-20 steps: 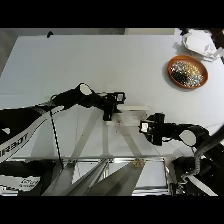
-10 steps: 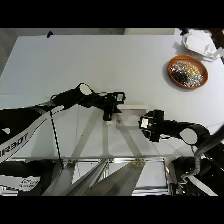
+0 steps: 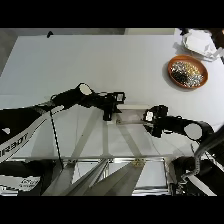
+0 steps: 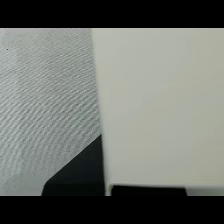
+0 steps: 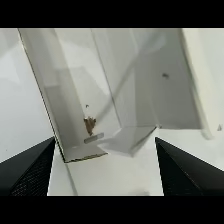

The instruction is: Fold the box and place the chain.

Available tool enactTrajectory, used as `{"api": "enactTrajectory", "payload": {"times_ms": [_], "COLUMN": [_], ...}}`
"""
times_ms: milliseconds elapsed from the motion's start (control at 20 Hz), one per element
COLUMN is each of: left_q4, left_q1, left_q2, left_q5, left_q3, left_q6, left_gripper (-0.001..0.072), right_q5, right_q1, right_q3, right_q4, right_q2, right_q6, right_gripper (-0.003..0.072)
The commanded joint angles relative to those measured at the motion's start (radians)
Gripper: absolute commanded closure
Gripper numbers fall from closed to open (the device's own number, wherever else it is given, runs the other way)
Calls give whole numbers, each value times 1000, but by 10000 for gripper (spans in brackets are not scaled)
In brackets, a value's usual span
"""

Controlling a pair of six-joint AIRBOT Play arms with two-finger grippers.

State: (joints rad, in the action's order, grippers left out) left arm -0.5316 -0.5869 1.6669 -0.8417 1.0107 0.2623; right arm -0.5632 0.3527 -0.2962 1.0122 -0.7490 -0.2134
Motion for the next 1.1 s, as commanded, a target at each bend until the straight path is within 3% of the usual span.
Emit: {"api": "enactTrajectory", "payload": {"times_ms": [0, 750, 1050], "left_q4": [0, 0, 0], "left_q1": [0, 0, 0], "left_q2": [0, 0, 0], "left_q5": [0, 0, -1], "left_q3": [0, 0, 0], "left_q6": [0, 0, 0], "left_gripper": [698, 698, 698], "right_q5": [0, -34, -45], "right_q1": [-7, -93, -93], "right_q3": [-1, -1, -1], "right_q4": [-70, -146, -228], "right_q2": [-2, -2, -39], "right_q6": [97, 126, 330], "right_gripper": [-8, -7, -7]}}
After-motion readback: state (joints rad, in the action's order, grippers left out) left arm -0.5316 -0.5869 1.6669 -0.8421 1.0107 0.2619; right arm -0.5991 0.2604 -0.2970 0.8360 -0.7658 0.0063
